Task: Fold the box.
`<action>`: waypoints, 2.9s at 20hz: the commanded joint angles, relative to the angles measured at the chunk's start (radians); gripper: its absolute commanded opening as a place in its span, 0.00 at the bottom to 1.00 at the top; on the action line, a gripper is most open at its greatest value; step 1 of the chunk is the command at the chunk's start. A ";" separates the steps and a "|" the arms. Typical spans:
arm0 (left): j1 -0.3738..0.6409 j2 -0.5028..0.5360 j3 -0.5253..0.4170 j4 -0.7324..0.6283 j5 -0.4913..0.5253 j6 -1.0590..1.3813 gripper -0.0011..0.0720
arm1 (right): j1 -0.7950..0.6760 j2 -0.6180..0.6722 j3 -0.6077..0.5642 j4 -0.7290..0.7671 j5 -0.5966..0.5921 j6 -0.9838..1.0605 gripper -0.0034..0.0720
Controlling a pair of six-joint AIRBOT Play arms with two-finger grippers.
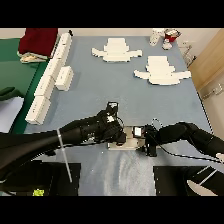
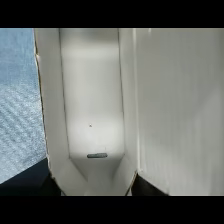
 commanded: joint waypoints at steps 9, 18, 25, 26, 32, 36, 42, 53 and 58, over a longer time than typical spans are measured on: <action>-0.132 0.172 0.000 0.057 -0.078 0.189 0.03 | 0.000 0.001 0.000 0.000 0.000 0.000 0.68; 0.113 0.484 -0.260 -0.240 -0.051 1.128 0.03 | 0.000 0.001 0.000 0.000 0.000 0.000 0.68; 0.519 0.525 -0.463 -0.599 0.196 1.963 0.97 | 0.000 0.001 0.000 0.000 0.000 0.000 0.68; 0.541 0.507 -0.495 -0.631 0.249 2.057 0.97 | 0.000 0.001 0.000 0.000 0.000 0.001 0.68; 0.545 0.394 -0.628 -0.962 0.469 2.540 0.97 | 0.000 0.001 0.000 0.000 0.000 0.000 0.68; 0.545 0.338 -0.631 -1.090 0.482 2.652 0.97 | 0.000 0.001 0.000 0.000 0.000 0.000 0.68; 0.492 0.277 -0.631 -1.133 0.504 2.665 0.97 | 0.000 0.001 0.000 0.000 0.000 0.000 0.68; 0.430 0.211 -0.631 -1.193 0.593 2.677 0.97 | 0.000 0.001 0.000 0.001 0.000 0.000 0.68; 0.420 0.206 -0.630 -1.216 0.614 2.730 0.97 | 0.000 0.001 0.000 0.001 0.000 0.001 0.68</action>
